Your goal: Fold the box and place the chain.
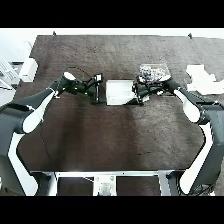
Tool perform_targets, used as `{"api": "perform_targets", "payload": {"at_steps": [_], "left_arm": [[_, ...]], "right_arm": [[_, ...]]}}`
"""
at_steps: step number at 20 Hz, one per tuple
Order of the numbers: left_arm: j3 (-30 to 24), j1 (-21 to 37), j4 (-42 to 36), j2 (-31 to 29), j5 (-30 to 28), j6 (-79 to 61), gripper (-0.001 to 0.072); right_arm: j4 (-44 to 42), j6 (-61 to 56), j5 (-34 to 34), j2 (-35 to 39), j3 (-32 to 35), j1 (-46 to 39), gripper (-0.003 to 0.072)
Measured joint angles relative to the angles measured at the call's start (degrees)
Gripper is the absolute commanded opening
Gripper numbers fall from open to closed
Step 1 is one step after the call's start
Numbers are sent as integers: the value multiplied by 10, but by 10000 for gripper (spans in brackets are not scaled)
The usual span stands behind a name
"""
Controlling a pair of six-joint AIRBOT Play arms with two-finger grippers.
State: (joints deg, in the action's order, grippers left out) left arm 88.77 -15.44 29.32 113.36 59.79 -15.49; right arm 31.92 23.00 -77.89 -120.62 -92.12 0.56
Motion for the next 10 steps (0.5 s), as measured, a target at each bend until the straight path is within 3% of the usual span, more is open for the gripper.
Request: {"api": "perform_targets", "payload": {"at_steps": [10], "left_arm": [[0, -2, 2, 2, -3, 5, 720]], "right_arm": [[0, 1, 1, 0, 0, 1, 415]]}}
